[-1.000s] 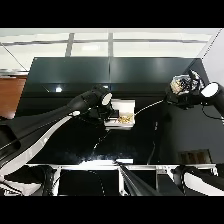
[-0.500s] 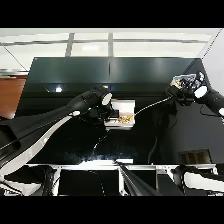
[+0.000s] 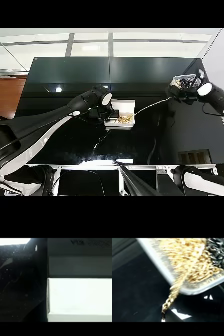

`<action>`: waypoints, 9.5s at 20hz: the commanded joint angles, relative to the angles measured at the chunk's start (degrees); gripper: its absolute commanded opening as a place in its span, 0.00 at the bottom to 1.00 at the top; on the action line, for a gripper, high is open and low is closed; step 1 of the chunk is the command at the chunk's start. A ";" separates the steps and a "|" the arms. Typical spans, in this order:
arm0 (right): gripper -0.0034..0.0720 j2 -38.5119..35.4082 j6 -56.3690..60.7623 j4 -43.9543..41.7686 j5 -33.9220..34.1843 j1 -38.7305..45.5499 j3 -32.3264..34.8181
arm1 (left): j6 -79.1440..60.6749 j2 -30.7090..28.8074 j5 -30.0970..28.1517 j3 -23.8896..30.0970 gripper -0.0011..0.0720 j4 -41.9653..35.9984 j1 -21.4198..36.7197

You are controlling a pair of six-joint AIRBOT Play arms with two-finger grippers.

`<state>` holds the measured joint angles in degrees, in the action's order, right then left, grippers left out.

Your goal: Fold the box and place the chain.

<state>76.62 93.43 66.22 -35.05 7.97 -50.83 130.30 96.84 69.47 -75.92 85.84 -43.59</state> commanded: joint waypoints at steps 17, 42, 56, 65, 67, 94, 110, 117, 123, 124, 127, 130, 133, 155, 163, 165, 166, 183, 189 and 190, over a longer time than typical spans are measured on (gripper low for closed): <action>0.07 -30.86 -23.21 -30.77 -30.08 0.48 -30.62 | 0.00 -0.04 -0.02 -0.02 0.06 0.00 0.04; 0.07 -16.52 -28.28 -38.56 -34.95 -21.77 -8.02 | 0.00 -0.04 -0.02 -0.02 0.06 0.00 0.04; 0.71 -13.92 -29.75 -29.09 -24.02 -21.22 1.16 | 0.00 -0.04 0.02 -0.02 0.06 0.00 0.04; 1.00 -16.20 -60.02 -20.46 -18.43 -14.75 16.90 | 0.00 -0.04 0.02 -0.02 0.06 -0.02 0.02; 1.00 -16.15 -72.11 -18.95 -10.08 -16.46 19.74 | 0.00 -0.04 0.04 -0.02 0.06 -0.02 0.02; 0.71 -4.24 -112.56 -38.56 0.02 -23.37 20.00 | 0.00 -0.04 0.02 -0.02 0.06 -0.04 0.02; 0.07 -16.52 -87.36 -35.43 2.71 -20.85 19.93 | 0.00 -0.04 0.02 -0.02 0.06 -1.27 0.15; 0.07 -29.27 -66.07 -33.94 -18.60 -14.16 11.26 | 0.00 -0.04 0.07 -0.02 0.06 -1.29 0.15; 0.07 -29.27 -65.16 -49.92 -25.53 -14.21 0.35 | 0.00 -0.04 0.04 -0.02 0.06 -1.29 0.15; 0.07 -29.22 -65.07 -52.63 -25.77 -14.29 0.22 | 0.00 -0.04 0.04 -0.02 0.06 -1.29 0.15; 0.07 -27.76 -61.07 -49.31 -26.49 -18.12 0.63 | 0.00 -0.04 0.04 -0.02 0.06 -1.29 0.15; 0.07 -24.55 -57.24 -42.80 -22.75 -23.06 3.32 | 0.00 -0.04 0.04 -0.02 0.06 -1.29 0.15; 0.07 -20.11 -54.60 -41.35 -17.92 -24.63 8.17 | 0.00 -0.04 0.02 -0.02 0.06 -1.29 0.15; 0.46 -23.74 -46.71 -35.89 -27.85 -3.08 8.61 | -0.61 -1.84 -1.97 -0.04 0.18 -1.25 0.11; 0.46 -23.74 -46.71 -35.74 -27.82 -3.08 8.61 | -13.44 -13.64 -2.16 1.05 0.98 2.73 -0.33; 0.46 -23.74 -46.71 -35.45 -27.87 -3.08 8.61 | -18.71 -18.91 -1.53 3.67 0.98 4.55 0.66; 0.46 -23.74 -46.71 -35.45 -27.80 -3.08 8.61 | -21.27 -21.09 -0.94 5.25 0.98 3.58 2.14; 0.46 -23.71 -46.66 -32.04 -25.11 -3.08 8.61 | -134.14 -16.46 -5.07 30.49 1.00 -58.86 31.10; 0.46 -23.71 -45.62 -32.02 -25.07 -3.08 8.63 | -144.50 -14.08 -13.92 27.54 1.00 -46.27 25.75; 0.46 -23.71 -45.64 -32.02 -24.79 -3.08 8.63 | -145.57 -13.38 -14.03 27.52 1.00 -47.19 25.38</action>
<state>52.90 47.44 34.15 -60.12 4.84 -42.17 -8.08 81.89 57.47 -47.66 36.58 -16.75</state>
